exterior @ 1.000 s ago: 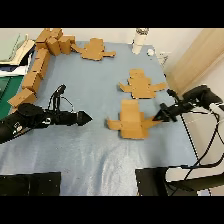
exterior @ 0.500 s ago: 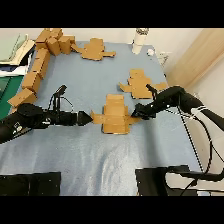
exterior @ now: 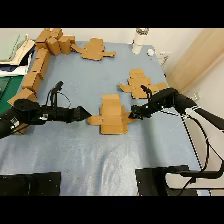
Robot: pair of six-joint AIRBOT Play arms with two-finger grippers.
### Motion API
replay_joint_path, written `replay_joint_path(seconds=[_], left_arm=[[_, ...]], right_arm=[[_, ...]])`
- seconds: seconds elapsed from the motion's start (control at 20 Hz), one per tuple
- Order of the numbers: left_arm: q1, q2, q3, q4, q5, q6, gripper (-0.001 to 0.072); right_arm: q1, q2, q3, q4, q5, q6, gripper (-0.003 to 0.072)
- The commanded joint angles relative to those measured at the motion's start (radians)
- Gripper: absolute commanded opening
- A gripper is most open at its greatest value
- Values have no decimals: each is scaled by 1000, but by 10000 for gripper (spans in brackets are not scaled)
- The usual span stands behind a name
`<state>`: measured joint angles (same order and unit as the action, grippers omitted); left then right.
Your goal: Fold the box.
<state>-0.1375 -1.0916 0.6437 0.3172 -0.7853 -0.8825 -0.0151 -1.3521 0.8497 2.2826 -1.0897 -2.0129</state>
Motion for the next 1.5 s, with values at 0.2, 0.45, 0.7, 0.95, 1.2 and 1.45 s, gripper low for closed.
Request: replay_joint_path(seconds=[0.2, 0.45, 0.7, 0.95, 1.2, 1.45], left_arm=[[151, -114, 42, -1, -77, -21, 690], [128, -229, 68, -15, -87, 6, 690], [42, -369, 159, -35, -88, 48, 691], [-6, -492, 259, -153, -137, 113, 690], [-4, -563, 317, -191, -213, 137, 690], [1, -569, 332, -179, -365, 222, 505]], right_arm=[[156, 166, -169, 43, 105, -134, 4], [210, 282, -249, 41, 140, -134, 3], [210, 287, -251, 42, 138, -134, 4], [210, 286, -251, 41, 124, -134, 3], [210, 286, -251, 40, 124, -134, 4], [210, 285, -251, 32, 125, -134, 4]])
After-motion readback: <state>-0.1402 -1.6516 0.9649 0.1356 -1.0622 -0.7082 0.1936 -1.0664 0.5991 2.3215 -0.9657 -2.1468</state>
